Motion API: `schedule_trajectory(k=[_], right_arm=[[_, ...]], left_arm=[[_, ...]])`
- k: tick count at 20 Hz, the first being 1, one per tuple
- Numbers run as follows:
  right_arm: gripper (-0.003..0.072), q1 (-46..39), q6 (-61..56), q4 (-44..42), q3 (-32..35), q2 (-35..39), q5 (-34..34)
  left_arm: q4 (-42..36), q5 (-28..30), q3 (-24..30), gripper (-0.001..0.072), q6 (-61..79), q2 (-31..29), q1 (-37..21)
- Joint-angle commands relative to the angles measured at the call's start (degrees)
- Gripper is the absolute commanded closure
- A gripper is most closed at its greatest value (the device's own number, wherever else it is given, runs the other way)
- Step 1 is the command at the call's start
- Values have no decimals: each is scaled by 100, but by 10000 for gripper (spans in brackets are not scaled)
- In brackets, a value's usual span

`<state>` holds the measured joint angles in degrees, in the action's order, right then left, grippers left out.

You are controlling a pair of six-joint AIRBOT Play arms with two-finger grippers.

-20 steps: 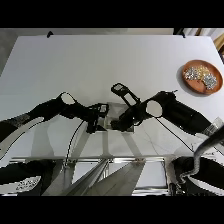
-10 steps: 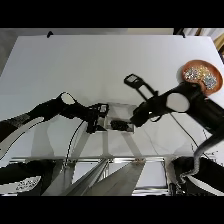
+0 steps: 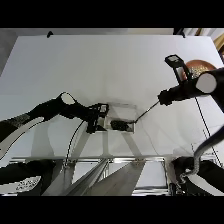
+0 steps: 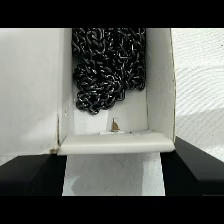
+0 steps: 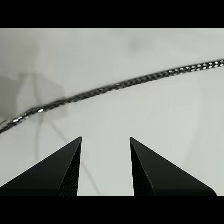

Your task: Fold the box and place the chain.

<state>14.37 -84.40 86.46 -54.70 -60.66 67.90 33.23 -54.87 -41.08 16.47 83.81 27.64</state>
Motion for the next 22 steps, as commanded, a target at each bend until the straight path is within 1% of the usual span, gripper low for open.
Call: schedule_trajectory(k=[1,3,8,11,12,13,16,20,22], right_arm=[[342,-199,85,48,7,-839,-507],[343,-199,57,-13,7,-1237,-807],[344,-199,37,-50,7,-1873,-734],[347,-199,37,-256,7,-1965,-874],[372,-199,39,-313,7,-1965,-933],[420,-199,37,-317,7,-1978,-979],[426,-199,37,-317,7,-2083,-986],[428,-199,17,-334,9,-2210,-811],[471,-199,15,-417,9,-2243,-831]], left_arm=[[0,0,0,497,2,-2,-2],[0,0,0,497,2,-2,-2],[0,0,0,497,2,-2,-4],[0,0,0,497,2,-2,-4],[0,0,0,497,2,-2,-4],[0,0,0,497,2,-2,-4],[0,0,0,497,2,-2,-4],[0,0,0,497,2,-2,-2],[0,2,2,497,2,-2,-4]])
